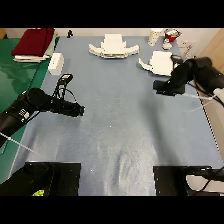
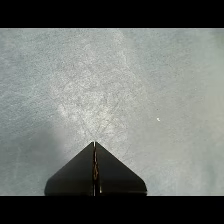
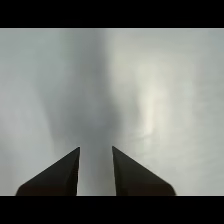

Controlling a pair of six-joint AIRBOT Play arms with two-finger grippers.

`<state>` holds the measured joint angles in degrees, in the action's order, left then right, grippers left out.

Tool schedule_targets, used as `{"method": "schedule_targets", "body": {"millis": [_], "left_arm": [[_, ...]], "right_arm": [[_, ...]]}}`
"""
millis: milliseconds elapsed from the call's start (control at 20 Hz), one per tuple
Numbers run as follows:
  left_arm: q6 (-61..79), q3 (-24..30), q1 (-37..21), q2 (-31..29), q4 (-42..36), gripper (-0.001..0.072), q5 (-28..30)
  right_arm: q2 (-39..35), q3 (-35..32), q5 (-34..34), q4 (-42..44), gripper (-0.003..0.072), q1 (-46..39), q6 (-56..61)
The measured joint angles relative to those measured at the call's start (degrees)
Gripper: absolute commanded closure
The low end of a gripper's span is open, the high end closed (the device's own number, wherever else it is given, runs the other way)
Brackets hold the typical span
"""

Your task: Fold the box.

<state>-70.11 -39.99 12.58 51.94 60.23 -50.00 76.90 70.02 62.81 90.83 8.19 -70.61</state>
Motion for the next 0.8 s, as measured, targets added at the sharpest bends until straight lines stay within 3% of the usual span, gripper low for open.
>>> {"method": "schedule_targets", "body": {"millis": [50, 150, 400, 650, 800], "left_arm": [[0.0, 0.0, 0.0, 0.0, 0.0, 0.0696, 0.0], [0.0, 0.0, 0.0, 0.0, 0.0, 0.0696, 0.0], [0.0, 0.0, 0.0, 0.0, 0.0, 0.0696, 0.0], [0.0, 0.0, 0.0, 0.0, 0.0, 0.0697, 0.0], [0.0, 0.0, 0.0, 0.0, 0.0, 0.0696, 0.0]], "right_arm": [[1.9, 3.3, 0.2, -0.3, 0.0314, -3.6, 0.5], [6.7, 10.4, 0.7, 0.7, 0.0313, -10.9, 0.3], [23.8, 28.5, -0.2, 14.8, 0.0314, -25.6, -4.5], [37.7, 41.1, -1.3, 26.9, 0.0326, -30.0, -8.3], [43.1, 45.0, -1.5, 32.7, 0.0330, -30.3, -9.9]]}}
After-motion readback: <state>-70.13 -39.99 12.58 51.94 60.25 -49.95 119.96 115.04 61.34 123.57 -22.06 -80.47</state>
